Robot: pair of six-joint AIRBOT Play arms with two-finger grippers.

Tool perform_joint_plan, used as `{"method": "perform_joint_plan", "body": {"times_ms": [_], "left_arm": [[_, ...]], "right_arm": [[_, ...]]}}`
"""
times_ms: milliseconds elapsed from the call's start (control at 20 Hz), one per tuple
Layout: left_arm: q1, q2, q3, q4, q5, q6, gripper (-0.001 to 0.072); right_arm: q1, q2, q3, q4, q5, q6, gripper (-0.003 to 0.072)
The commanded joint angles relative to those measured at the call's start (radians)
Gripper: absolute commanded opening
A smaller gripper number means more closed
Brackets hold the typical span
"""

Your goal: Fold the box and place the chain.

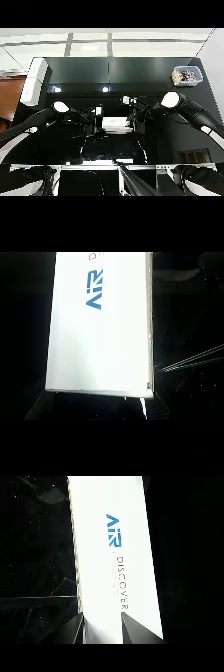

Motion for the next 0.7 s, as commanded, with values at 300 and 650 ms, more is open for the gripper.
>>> {"method": "perform_joint_plan", "body": {"times_ms": [300, 650], "left_arm": [[-0.001, -0.001, 0.000, 0.000, 0.000, 0.000, 0.0467], [-0.001, -0.001, 0.000, 0.000, 0.000, 0.000, 0.0467]], "right_arm": [[-0.014, 0.022, 0.000, 0.007, -0.024, 0.111, 0.0284], [-0.115, 0.067, 0.004, 0.151, 0.068, 0.251, 0.0282]]}}
